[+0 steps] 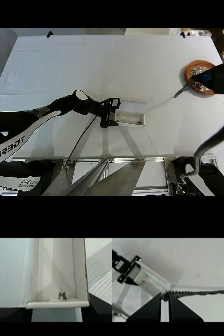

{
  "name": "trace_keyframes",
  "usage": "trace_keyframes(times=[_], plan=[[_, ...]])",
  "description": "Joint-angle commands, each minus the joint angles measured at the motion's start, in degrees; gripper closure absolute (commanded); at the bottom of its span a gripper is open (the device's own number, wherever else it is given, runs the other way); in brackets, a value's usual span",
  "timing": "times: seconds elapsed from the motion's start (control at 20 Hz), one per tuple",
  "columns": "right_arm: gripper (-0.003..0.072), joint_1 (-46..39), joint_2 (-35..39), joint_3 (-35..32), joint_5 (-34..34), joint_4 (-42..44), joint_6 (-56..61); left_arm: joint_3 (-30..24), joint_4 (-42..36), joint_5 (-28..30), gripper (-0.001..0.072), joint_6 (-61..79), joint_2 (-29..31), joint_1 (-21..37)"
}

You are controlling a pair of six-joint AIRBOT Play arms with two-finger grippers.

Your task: Fold the box and place the chain.

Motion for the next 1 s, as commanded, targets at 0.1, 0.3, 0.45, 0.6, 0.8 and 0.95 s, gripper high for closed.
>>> trace_keyframes(times=[0.1,0.3,0.45,0.6,0.8,0.95], plan=[[0.0668,13.7,0.3,-5.8,-3.0,0.0,2.4,0.0,0.0,0.0,0.0499,0.0,0.0,0.0],[0.0668,23.2,0.2,-14.0,-11.5,-0.1,3.3,0.0,0.0,0.0,0.0499,0.0,0.0,0.0],[0.0667,29.7,-0.4,-19.7,-19.5,-2.2,4.1,0.0,0.0,0.0,0.0499,0.0,0.0,0.0],[0.0667,34.4,-3.7,-23.0,-22.5,-3.0,4.1,0.0,0.0,0.0,0.0499,0.0,0.0,0.0],[0.0667,36.9,-9.9,-25.4,-27.1,-6.8,7.6,0.0,0.0,0.0,0.0499,0.0,0.0,0.0],[0.0667,36.9,-13.1,-26.7,-27.3,-9.4,8.6,0.0,0.0,0.0,0.0499,0.0,0.0,0.0]])
